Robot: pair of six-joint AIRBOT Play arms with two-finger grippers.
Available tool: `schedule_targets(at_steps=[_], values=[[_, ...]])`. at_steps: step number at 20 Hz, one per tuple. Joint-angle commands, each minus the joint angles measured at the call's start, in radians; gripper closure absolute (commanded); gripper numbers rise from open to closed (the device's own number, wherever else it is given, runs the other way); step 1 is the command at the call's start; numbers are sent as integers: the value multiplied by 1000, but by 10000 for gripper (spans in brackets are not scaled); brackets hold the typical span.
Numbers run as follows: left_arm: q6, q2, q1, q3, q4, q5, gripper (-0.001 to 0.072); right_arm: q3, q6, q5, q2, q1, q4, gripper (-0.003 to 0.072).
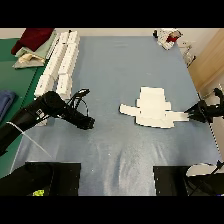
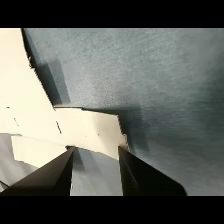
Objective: Fold the box.
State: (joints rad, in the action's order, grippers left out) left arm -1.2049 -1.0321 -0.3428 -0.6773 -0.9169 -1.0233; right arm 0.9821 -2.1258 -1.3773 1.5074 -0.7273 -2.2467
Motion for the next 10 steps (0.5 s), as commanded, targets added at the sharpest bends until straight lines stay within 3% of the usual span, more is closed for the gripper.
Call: schedule_targets(at_steps=[1, 10], values=[[0, 0, 0, 0, 0, 0, 700, -23, -26, -5, 0, 0, -22, 281], [0, 0, 0, 0, -1, 0, 700, 61, 0, 51, -24, -19, 15, 281]])
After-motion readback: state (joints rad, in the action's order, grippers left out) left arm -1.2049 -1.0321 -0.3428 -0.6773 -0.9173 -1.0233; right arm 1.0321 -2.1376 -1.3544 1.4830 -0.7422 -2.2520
